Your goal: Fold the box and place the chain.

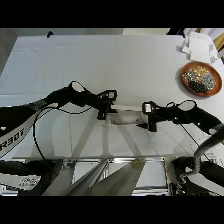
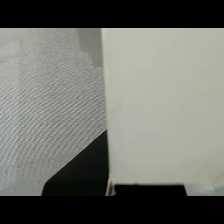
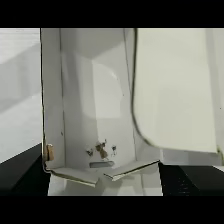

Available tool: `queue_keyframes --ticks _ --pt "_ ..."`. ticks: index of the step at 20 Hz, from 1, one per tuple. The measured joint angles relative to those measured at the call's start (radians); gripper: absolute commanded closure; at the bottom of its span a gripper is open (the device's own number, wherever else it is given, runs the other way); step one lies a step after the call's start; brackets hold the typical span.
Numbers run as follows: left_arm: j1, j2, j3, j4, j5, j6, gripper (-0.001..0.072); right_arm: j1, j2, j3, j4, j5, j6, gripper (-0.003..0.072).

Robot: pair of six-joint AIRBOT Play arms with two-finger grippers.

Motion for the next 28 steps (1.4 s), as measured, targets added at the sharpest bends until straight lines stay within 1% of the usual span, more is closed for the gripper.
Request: queue_keyframes --ticks 5,7,10,12,15,17,18,20,22,28 --pt "0.0 0.0 0.0 0.0 0.0 0.0 0.0699 0.0 -0.045 0.008 0.002 0.018 -0.026 0.0029" --pt "0.0 0.0 0.0 0.0 0.0 0.0 0.0699 0.0 -0.057 0.01 0.002 0.021 -0.034 0.0047" --pt "0.0 0.0 0.0 0.0 0.0 0.0 0.0699 0.0 -0.066 0.01 0.006 0.021 -0.052 0.0048" --pt "0.0 0.0 0.0 0.0 0.0 0.0 0.0699 0.0 -0.071 0.011 0.015 0.021 -0.059 0.0091" --pt "0.0 0.0 0.0 0.0 0.0 0.0 0.0699 0.0 -0.079 0.014 0.026 0.017 -0.066 0.0096" --pt "0.0 0.0 0.0 0.0 0.0 0.0 0.0699 0.0 -0.083 0.016 0.03 0.015 -0.068 0.017" --pt "0.0 0.0 0.0 0.0 0.0 0.0 0.0699 0.0 -0.084 0.016 0.03 0.014 -0.069 0.0171" --pt "0.0 0.0 0.0 0.0 0.0 0.0 0.0699 0.0 -0.085 0.017 0.03 0.013 -0.07 0.0273" --pt "0.0 0.0 0.0 0.0 -0.001 0.0 0.0699 0.0 -0.085 0.017 0.029 0.009 -0.069 0.029" --pt "0.0 0.0 0.0 0.0 0.0 0.0 0.0699 0.0 -0.085 0.017 0.026 0.003 -0.07 0.0283"
